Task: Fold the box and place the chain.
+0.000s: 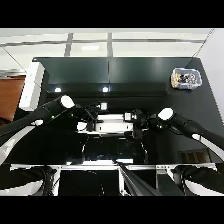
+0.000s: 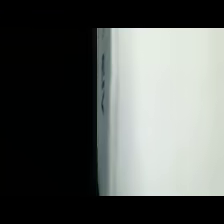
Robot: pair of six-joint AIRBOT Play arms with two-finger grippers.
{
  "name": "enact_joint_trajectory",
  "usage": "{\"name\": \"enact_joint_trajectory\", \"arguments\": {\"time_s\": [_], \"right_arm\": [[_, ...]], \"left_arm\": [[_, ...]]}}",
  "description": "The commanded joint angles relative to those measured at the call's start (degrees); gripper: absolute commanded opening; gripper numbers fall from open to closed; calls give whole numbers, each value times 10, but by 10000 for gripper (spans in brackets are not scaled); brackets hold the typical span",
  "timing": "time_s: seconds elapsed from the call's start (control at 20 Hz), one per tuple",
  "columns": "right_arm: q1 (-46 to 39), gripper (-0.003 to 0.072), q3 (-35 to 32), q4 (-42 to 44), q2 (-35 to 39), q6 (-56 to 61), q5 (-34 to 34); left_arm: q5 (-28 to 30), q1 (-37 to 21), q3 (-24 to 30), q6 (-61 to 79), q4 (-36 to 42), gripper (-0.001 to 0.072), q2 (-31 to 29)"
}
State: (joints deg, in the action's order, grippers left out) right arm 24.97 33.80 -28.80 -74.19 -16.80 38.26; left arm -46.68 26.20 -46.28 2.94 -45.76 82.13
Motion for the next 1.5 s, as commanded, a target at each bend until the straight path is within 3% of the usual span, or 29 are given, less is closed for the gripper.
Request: {"name": "enact_joint_trajectory", "arguments": {"time_s": [0.0, 0.75, 0.8, 0.85, 1.1, 1.25, 1.35, 1.45], "right_arm": [[0, 681, 0, -8, -6, 0, 1], [0, 674, 0, -9, -6, 0, 1], [0, 525, 0, -9, -6, 0, 1], [0, 431, 0, -9, -6, 0, 1], [0, 431, 0, -8, -6, 0, 0], [0, 430, 0, -7, -6, 0, -2], [0, 431, 0, -6, -6, 1, -4], [0, 431, 0, -6, -6, 1, -4]], "left_arm": [[0, 0, 0, 1, -3, 26, 1], [2, 0, 0, 1, -2, 26, 1], [2, 0, 0, 1, -2, 26, 1], [1, 0, 0, 1, -2, 26, 1], [2, 0, 0, 0, -2, 33, -1], [1, -4, -5, -8, -3, 403, -26], [0, -13, -10, -31, -3, 697, -55], [-10, -27, -10, -54, -11, 712, -92]]}}
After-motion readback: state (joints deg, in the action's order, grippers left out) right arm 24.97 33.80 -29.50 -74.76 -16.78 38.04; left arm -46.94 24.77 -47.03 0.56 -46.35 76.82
